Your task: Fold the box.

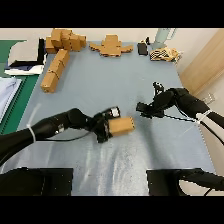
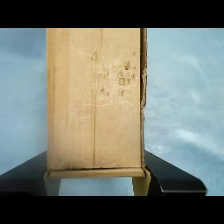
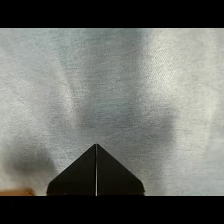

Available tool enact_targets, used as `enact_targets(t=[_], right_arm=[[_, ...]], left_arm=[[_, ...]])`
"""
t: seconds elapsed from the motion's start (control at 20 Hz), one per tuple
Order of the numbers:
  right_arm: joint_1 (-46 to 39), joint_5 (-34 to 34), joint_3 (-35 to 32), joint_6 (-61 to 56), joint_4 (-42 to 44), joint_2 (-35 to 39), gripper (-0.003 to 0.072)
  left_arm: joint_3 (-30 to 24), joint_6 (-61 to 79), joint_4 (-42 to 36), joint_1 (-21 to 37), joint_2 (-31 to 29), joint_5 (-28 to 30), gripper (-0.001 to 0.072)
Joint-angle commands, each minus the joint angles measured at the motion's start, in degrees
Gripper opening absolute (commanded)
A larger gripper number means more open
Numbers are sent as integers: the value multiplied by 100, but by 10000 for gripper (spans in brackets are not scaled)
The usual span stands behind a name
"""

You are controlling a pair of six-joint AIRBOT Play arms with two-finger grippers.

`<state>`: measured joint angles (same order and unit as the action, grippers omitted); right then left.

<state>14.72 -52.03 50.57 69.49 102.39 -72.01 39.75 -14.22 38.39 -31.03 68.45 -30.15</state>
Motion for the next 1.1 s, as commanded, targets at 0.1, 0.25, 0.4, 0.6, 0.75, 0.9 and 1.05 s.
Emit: enact_targets(t=[0.1, 0.25, 0.4, 0.6, 0.75, 0.9, 1.05], right_arm=[[2, 0, 7, 0, 2, -7, 4], [2, 2, 7, 0, 2, -7, 4], [4, 2, 7, 0, 2, -7, 4], [4, 0, 7, 0, 2, -7, 4], [2, 2, 7, 0, 2, -7, 4], [4, 0, 7, 0, 4, -7, 4], [4, 0, 7, 0, 4, -7, 4]], left_arm=[[138, -1733, 1143, 1589, -601, -57, 357], [138, -2743, 1746, 3014, -767, -262, 357], [138, -3106, 1742, 4557, -772, -658, 357], [138, -3029, 1742, 5952, -769, -940, 357], [138, -2990, 1786, 6262, -739, -800, 357], [140, -2992, 1843, 6231, -492, -407, 357], [205, -2999, 1827, 6229, -90, -66, 357]])
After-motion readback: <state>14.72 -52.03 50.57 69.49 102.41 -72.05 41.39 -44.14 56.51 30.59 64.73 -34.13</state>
